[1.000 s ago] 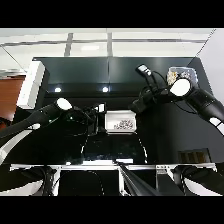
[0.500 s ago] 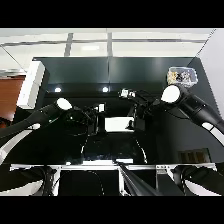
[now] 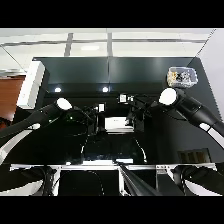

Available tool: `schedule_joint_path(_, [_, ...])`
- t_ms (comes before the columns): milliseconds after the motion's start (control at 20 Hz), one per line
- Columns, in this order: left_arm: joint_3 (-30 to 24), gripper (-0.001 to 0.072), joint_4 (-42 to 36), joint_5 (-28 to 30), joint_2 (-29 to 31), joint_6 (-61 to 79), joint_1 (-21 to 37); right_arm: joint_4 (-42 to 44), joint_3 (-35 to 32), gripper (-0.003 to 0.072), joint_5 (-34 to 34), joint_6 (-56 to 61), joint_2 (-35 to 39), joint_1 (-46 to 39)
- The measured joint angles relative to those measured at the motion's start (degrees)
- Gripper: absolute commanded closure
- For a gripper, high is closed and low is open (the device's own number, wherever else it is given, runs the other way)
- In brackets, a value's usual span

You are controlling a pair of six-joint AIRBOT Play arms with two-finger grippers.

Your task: Fold the box and place the chain.

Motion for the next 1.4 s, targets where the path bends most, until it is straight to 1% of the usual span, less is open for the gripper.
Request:
schedule_joint_path(650, [0.0, 0.0215, 0.0, 0.0, 0.0, 0.2, 0.0, -0.1, -0.3, 0.0466, 0.0, -0.5, 0.0, 0.0])
schedule_joint_path(1050, [0.0, 0.0215, 0.1, -0.1, 0.0, 0.2, 0.0, -0.1, -2.6, 0.0467, 0.9, 0.5, 0.0, 0.0])
schedule_joint_path(1200, [0.0, 0.0216, 0.1, -0.1, 0.0, 0.2, 0.0, -0.1, -2.9, 0.0468, 1.2, 1.6, 0.1, 0.0])
schedule_joint_path(1300, [0.0, 0.0215, 0.0, -0.3, 0.0, -0.1, 0.0, -0.3, -2.1, 0.047, 1.7, 4.3, 1.0, -0.4])
schedule_joint_path(1350, [0.0, 0.0216, 0.0, -0.3, 0.0, 0.0, 0.0, 0.0, -1.6, 0.0516, 1.6, 6.8, 1.7, -0.8])
schedule_joint_path(1400, [0.0, 0.0215, 0.0, -0.3, 0.0, 0.0, 0.0, 0.2, -1.2, 0.0677, 1.5, 10.5, 2.5, -1.6])
